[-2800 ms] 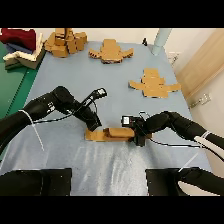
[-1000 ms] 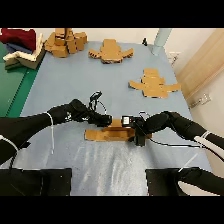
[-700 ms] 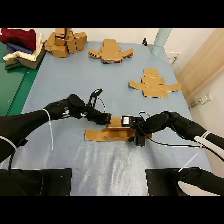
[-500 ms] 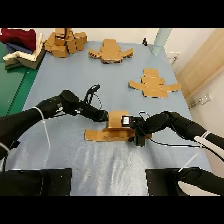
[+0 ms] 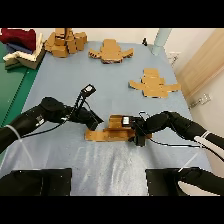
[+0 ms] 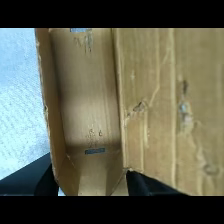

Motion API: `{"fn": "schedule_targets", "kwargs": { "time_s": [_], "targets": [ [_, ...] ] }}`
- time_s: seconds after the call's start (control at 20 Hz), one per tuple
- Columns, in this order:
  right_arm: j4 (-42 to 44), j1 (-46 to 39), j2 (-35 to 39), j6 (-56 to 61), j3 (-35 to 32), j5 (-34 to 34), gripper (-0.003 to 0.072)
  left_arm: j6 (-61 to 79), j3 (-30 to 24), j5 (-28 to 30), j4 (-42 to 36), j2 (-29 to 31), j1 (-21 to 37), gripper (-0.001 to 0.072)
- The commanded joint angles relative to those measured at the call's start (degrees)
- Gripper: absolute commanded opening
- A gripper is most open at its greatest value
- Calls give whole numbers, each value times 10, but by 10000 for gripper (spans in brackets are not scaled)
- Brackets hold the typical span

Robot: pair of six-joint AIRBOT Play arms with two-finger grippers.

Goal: Fold the box.

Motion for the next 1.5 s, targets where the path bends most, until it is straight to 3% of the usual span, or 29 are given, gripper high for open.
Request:
{"fn": "schedule_targets", "kwargs": {
  "time_s": [0.0,0.15,0.25,0.3,0.55,1.05,1.1,1.15,1.2,1.4,1.45],
  "targets": [
    [0,0,0,0,0,0,497,177,-27,26,10,37,-5,12],
    [0,0,0,0,0,0,497,208,-27,17,22,28,-21,31],
    [0,0,0,0,0,0,497,222,-27,18,23,21,-32,646],
    [0,0,0,0,0,0,497,230,-27,16,24,17,-37,702],
    [0,0,0,0,0,0,497,338,-37,-11,22,-31,-33,703],
    [0,0,0,0,0,0,497,330,-37,2,13,-70,-51,700],
    [0,0,0,0,0,0,497,329,-37,4,7,-76,-55,670],
    [0,0,0,0,0,0,497,322,-35,4,7,-79,-62,500],
    [0,0,0,0,0,0,497,319,-33,6,7,-80,-66,407],
    [0,0,0,0,0,0,497,303,-33,36,3,-82,-72,401],
    [0,0,0,0,0,0,497,303,-33,39,1,-82,-72,276]
  ]
}}
